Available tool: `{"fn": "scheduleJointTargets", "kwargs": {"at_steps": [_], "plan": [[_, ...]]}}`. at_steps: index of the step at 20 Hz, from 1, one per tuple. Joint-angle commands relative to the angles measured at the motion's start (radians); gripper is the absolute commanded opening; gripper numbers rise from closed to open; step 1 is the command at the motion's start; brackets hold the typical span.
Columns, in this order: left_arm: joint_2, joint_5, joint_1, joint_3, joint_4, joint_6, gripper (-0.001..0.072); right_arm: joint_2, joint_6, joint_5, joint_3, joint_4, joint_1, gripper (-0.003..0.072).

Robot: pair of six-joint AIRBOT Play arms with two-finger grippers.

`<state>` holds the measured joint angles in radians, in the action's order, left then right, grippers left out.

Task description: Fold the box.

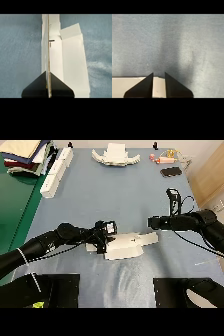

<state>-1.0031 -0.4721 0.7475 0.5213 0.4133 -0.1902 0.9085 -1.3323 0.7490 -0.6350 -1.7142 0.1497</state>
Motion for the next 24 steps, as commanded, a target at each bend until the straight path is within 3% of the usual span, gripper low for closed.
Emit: {"fn": "scheduleJointTargets", "kwargs": {"at_steps": [1,6,11,15,24], "plan": [[0.001,-0.034,-0.001,0.031,-0.005,0.007,0.0012,-0.001,0.000,0.003,0.000,-0.012,0.001,0.0231],[0.000,-0.042,-0.035,0.031,-0.009,0.007,0.0012,-0.001,0.000,0.003,-0.001,-0.014,0.001,0.0231],[-0.020,-0.126,-0.094,0.031,-0.011,0.006,0.0012,-0.001,0.000,0.000,0.000,-0.014,0.001,0.0231],[-0.069,-0.160,-0.094,0.053,-0.014,-0.004,0.0012,-0.001,0.000,0.000,-0.001,-0.014,0.001,0.0231],[-0.072,-0.192,-0.095,0.097,-0.029,0.000,0.0012,-0.001,0.000,0.000,0.000,-0.014,0.001,0.0231]]}}
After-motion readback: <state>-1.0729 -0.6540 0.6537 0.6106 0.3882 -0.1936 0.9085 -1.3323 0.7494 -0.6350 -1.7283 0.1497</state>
